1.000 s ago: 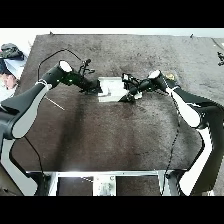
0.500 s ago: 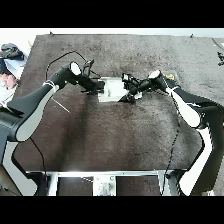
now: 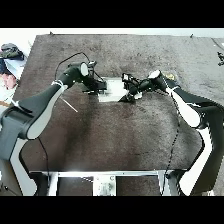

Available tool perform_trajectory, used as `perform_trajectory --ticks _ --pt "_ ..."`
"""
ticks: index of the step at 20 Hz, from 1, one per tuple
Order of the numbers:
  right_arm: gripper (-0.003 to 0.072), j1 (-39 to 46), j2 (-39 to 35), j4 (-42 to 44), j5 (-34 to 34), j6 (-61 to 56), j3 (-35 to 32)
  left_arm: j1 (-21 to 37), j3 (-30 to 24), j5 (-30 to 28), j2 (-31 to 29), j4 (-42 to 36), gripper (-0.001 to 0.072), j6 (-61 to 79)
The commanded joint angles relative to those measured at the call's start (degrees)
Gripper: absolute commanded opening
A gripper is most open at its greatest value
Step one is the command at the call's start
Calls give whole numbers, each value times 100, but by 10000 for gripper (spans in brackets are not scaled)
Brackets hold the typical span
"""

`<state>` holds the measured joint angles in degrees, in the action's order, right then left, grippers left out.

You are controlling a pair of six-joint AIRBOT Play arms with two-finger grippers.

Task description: Fold the box and place the chain.

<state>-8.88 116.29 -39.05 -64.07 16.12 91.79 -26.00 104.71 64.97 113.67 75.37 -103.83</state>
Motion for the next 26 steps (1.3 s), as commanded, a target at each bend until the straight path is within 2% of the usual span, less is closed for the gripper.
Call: perform_trajectory --ticks 1,3,8,14,15,17,18,19,22,23,24,25,26 --pt "461 -7 0 2 0 -2 0 -225 872 881 444 1174 344 -870" --pt "461 -7 0 2 -2 -2 0 -295 1123 1126 625 1252 344 -1014" --pt "461 -9 0 2 0 -2 0 -437 1156 1084 802 1613 343 -1233" --pt "461 -9 0 2 0 -2 0 -437 1185 933 822 1683 293 -1320" --pt "461 -9 0 2 -2 -2 0 -437 1185 922 824 1683 266 -1325" --pt "461 -9 0 2 0 -2 0 -437 1185 940 824 1720 92 -1320" --pt "461 -9 0 2 -2 -2 0 -437 1182 940 824 1725 38 -1320" --pt "461 -9 0 2 0 -2 0 -437 1182 944 824 1725 14 -1320" --pt "461 -7 0 2 0 -2 0 -437 1182 916 824 1700 14 -1320" --pt "461 -9 0 2 0 -2 0 -437 1182 916 820 1683 15 -1320" --pt "461 -9 0 2 -2 -2 0 -437 1182 916 804 1589 161 -1314" --pt "461 -9 0 2 0 -2 0 -437 1182 914 772 1377 389 -1207" --pt "461 -9 0 2 -2 -2 0 -437 1182 918 741 1250 386 -1082"
